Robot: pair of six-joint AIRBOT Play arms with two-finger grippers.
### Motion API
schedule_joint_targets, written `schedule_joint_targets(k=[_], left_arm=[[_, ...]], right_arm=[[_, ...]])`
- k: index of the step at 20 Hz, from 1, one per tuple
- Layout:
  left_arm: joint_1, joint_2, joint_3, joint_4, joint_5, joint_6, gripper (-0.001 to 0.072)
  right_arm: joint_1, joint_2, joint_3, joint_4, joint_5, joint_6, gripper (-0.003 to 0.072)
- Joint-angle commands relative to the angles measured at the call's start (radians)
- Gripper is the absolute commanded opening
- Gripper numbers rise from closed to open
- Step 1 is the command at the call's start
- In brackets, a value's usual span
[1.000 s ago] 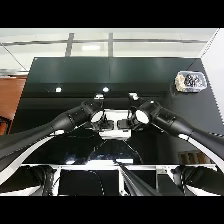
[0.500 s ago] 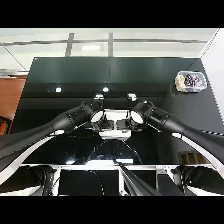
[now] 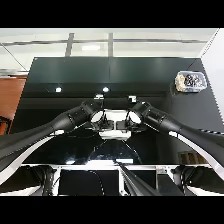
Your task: Fold the box and place the chain.
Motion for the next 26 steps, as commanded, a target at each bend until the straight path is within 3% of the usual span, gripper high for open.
schedule_joint_targets(k=[1, 2, 6, 7, 8, 12, 13, 14, 21, 22, 23, 24, 26], left_arm=[[0.0, 0.0, 0.001, 0.0, 0.0, 0.0, 0.003], [0.0, 0.0, 0.001, 0.0, 0.0, 0.0, 0.003], [0.0, 0.0, 0.001, 0.0, 0.0, 0.0, 0.0031], [0.0, 0.0, 0.001, 0.0, 0.0, 0.0, 0.0031], [0.0, 0.0, 0.001, 0.0, 0.0, 0.0, 0.0031], [0.0, 0.0, 0.001, 0.0, 0.0, 0.0, 0.003], [0.0, 0.0, 0.001, 0.0, 0.0, 0.0, 0.0031], [0.0, 0.0, 0.001, 0.0, 0.0, 0.0, 0.0031], [0.0, 0.0, 0.001, 0.0, 0.0, 0.0, 0.0031], [0.0, 0.0, 0.001, 0.0, 0.0, 0.0, 0.0031], [0.0, 0.0, 0.001, 0.0, 0.0, 0.0, 0.0031], [0.0, 0.0, 0.001, 0.0, 0.0, 0.0, 0.0031], [0.0, 0.0, 0.001, 0.0, 0.0, 0.0, 0.0031]], right_arm=[[0.001, -0.003, 0.0, 0.004, 0.001, -0.003, 0.0063], [0.001, -0.003, 0.0, 0.006, -0.001, -0.003, 0.0014], [0.0, -0.003, 0.0, -0.002, -0.001, -0.003, 0.0015], [0.0, -0.002, 0.0, -0.002, -0.002, -0.003, 0.004], [0.001, -0.002, 0.0, -0.001, -0.005, -0.002, 0.0183], [0.001, 0.0, 0.0, 0.003, 0.002, -0.003, 0.02], [0.001, 0.0, 0.0, 0.003, 0.002, -0.003, 0.0156], [0.001, 0.0, 0.0, 0.003, 0.002, -0.004, 0.0014], [0.0, 0.001, 0.0, 0.046, 0.003, -0.019, 0.0017], [0.0, 0.003, 0.001, 0.041, 0.005, -0.019, 0.0064], [0.0, 0.007, 0.001, 0.034, 0.005, -0.019, 0.0302], [0.0, 0.013, 0.001, 0.032, 0.003, -0.019, 0.0417], [0.0, 0.031, 0.001, 0.024, -0.001, -0.036, 0.0416]])
